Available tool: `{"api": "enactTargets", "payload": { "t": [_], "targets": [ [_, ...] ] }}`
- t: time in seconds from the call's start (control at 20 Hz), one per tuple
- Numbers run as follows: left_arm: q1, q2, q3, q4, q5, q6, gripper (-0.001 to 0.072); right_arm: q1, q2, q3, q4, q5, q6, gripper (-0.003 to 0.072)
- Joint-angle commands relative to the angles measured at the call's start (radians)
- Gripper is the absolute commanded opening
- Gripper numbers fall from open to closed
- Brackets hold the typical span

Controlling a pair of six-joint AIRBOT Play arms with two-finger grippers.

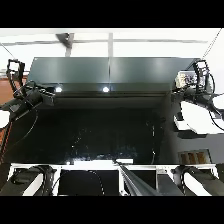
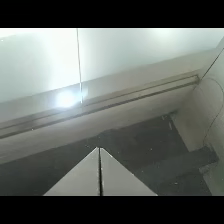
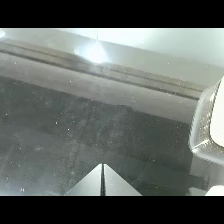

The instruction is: Fold the box and place the chain.

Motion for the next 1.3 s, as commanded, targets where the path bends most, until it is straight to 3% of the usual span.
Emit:
{"api": "enactTargets", "payload": {
  "t": [0.0, 1.25],
  "targets": [
    [0.0, 0.0, 0.0, 0.0, 0.0, 0.0, 0.0028, 0.0, 0.0, 0.0, 0.0, 0.0, 0.0, 0.0019],
    [0.0, 0.0, 0.0, -0.003, 0.023, 0.0, 0.0028, 0.001, 0.0, 0.0, 0.019, -0.017, 0.001, 0.0019]
  ]
}}
